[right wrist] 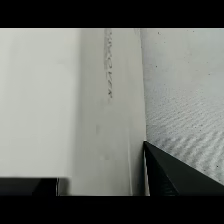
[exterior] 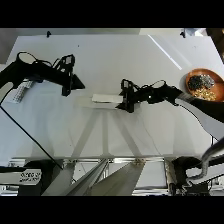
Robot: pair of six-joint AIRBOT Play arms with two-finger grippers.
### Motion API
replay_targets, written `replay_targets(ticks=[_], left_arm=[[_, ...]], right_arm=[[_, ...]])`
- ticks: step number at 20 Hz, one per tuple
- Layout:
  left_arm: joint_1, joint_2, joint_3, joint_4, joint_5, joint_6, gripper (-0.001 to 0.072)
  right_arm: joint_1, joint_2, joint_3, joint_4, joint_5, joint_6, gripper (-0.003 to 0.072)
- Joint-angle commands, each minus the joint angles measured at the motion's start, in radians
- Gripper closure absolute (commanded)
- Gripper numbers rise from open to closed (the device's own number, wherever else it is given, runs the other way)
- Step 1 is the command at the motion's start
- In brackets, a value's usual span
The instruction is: Fold the box and place the chain.
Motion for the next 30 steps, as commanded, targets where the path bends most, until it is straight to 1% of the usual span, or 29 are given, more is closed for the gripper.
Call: replay_targets(ticks=[1, 3, 4, 7, 11, 14, 16, 18, 20, 26, 28, 30], left_arm=[[-0.009, 0.049, -0.105, 0.017, -0.049, 0.114, 0.0698], [-0.066, 0.062, -0.18, -0.015, -0.003, 0.172, 0.0699], [-0.092, 0.062, -0.199, -0.041, 0.015, 0.185, 0.0699], [-0.154, 0.062, -0.206, -0.126, 0.022, 0.185, 0.0699], [-0.182, 0.062, -0.206, -0.28, 0.066, 0.187, 0.0699], [-0.18, 0.061, -0.206, -0.383, 0.165, 0.188, 0.0699], [-0.18, 0.061, -0.206, -0.432, 0.259, 0.188, 0.0699], [-0.182, 0.058, -0.206, -0.45, 0.362, 0.187, 0.0699], [-0.182, 0.04, -0.206, -0.454, 0.427, 0.187, 0.07], [-0.182, -0.071, -0.206, -0.459, 0.438, 0.184, 0.07], [-0.182, -0.065, -0.206, -0.464, 0.431, 0.185, 0.0699], [-0.173, -0.034, -0.206, -0.465, 0.414, 0.187, 0.0699]], right_arm=[[0.0, 0.0, 0.001, 0.0, 0.0, 0.0, 0.0272], [0.0, 0.0, 0.001, 0.0, 0.0, 0.0, 0.0272], [0.0, 0.0, 0.001, 0.0, 0.0, 0.0, 0.0272], [0.0, 0.0, 0.001, 0.0, 0.0, 0.0, 0.0272], [0.0, 0.0, 0.001, 0.0, 0.0, 0.0, 0.0272], [0.0, 0.0, 0.001, 0.0, 0.0, 0.0, 0.0272], [0.0, 0.0, 0.001, 0.0, 0.0, 0.0, 0.0272], [0.0, 0.0, 0.001, 0.0, 0.0, 0.0, 0.0272], [0.0, 0.0, 0.001, 0.0, 0.0, 0.0, 0.0272], [0.0, 0.0, 0.001, 0.0, 0.0, 0.0, 0.0272], [0.0, 0.0, 0.001, 0.0, 0.0, 0.0, 0.0272], [0.0, 0.0, 0.001, 0.0, 0.0, 0.0, 0.0272]])
